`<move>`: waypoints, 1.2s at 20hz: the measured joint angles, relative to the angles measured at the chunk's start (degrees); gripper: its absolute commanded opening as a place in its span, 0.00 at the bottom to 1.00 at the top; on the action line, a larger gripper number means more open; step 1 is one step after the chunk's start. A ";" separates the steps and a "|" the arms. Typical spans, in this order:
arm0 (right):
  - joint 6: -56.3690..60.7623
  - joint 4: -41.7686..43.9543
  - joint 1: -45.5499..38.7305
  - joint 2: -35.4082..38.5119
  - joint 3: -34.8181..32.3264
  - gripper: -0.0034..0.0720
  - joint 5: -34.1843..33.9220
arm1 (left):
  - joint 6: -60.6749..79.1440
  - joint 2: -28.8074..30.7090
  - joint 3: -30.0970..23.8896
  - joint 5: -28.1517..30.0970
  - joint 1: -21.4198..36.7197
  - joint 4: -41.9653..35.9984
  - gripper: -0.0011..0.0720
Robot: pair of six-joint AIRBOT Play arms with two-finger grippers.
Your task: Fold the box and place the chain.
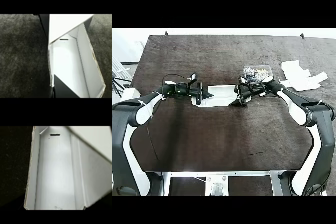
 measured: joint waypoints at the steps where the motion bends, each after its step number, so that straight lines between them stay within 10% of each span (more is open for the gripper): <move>1: -0.02 0.00 0.00 0.00 0.00 0.79 0.00 | 0.02 0.00 0.00 0.00 0.00 0.00 0.04; 11: -0.07 0.00 0.00 0.00 0.00 0.79 0.00 | 0.02 0.00 0.00 -0.02 0.00 0.00 0.04; 14: -0.04 0.09 0.00 0.00 0.00 0.62 0.02 | 0.04 0.00 0.00 -0.09 0.00 0.02 0.04; 24: -0.90 0.04 0.11 0.00 0.00 0.74 0.02 | 0.02 0.00 0.00 -0.02 0.04 0.00 0.04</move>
